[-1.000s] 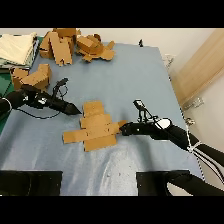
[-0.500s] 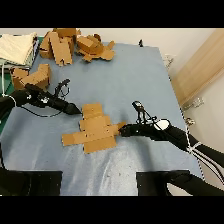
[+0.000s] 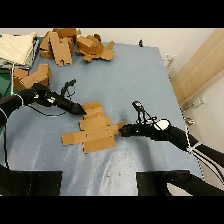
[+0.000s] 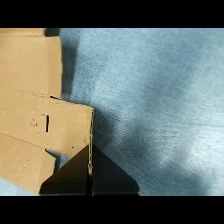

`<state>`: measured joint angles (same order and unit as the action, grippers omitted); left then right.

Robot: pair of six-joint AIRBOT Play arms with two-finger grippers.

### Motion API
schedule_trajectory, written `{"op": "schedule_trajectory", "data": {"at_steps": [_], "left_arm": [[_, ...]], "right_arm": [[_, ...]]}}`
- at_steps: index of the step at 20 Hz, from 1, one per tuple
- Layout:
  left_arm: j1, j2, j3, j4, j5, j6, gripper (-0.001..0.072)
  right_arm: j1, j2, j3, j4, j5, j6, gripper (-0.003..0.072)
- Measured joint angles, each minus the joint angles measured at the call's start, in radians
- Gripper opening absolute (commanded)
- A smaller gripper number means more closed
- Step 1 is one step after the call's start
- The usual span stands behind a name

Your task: Fold the box.

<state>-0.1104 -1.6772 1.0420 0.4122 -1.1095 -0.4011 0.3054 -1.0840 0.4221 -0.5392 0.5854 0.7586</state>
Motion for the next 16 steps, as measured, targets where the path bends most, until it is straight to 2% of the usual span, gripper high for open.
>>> {"op": "schedule_trajectory", "data": {"at_steps": [4,10,16], "left_arm": [[-0.01,-0.001,0.01,-0.028,-0.029,0.006,0.0247],[-0.014,-0.001,0.013,-0.047,-0.132,0.035,0.0236],[-0.014,-0.006,0.014,-0.051,-0.153,0.061,0.0216]], "right_arm": [[0.0,0.0,0.0,0.0,0.0,0.0,-0.0004],[0.0,0.0,0.0,0.001,0.0,0.0,-0.0004],[0.0,0.0,0.0,0.004,-0.004,0.0,-0.0003]]}}
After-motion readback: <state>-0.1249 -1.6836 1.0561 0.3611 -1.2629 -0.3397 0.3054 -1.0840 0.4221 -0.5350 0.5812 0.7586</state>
